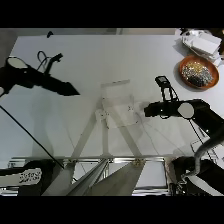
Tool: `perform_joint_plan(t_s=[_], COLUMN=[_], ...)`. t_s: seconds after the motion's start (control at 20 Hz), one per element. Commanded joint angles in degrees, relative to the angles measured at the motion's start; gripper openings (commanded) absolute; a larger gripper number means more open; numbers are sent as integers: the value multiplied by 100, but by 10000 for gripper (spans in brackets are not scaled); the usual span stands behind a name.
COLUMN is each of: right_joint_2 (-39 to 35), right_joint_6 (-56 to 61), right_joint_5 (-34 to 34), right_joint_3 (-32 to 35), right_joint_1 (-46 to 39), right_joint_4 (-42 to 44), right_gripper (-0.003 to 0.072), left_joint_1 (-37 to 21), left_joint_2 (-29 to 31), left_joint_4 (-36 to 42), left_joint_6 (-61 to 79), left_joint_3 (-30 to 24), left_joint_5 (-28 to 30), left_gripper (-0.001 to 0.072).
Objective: Fold the box and place the chain.
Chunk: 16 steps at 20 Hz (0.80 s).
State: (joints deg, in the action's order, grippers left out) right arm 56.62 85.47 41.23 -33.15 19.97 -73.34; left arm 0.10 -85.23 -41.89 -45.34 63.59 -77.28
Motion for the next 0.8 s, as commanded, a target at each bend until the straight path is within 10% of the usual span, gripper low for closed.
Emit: perform_joint_plan(t_s=[0.0, 0.2, 0.75], right_joint_2=[-4, -4, -4], right_joint_6=[26, 26, 26], right_joint_5=[17, 186, 289], right_joint_3=[4, 4, 4], right_joint_1=[9, 9, 7], right_joint_4=[13, 33, 111], right_gripper=[14, 14, 14], left_joint_1=[946, 1685, 1786], left_joint_2=[-7, -44, -1088], left_joint_4=[734, 741, 964], left_joint_6=[1335, 1502, 1742], left_joint_3=[-2, 0, 0], left_joint_5=[850, 1912, 1451], left_gripper=[325, 350, 499])
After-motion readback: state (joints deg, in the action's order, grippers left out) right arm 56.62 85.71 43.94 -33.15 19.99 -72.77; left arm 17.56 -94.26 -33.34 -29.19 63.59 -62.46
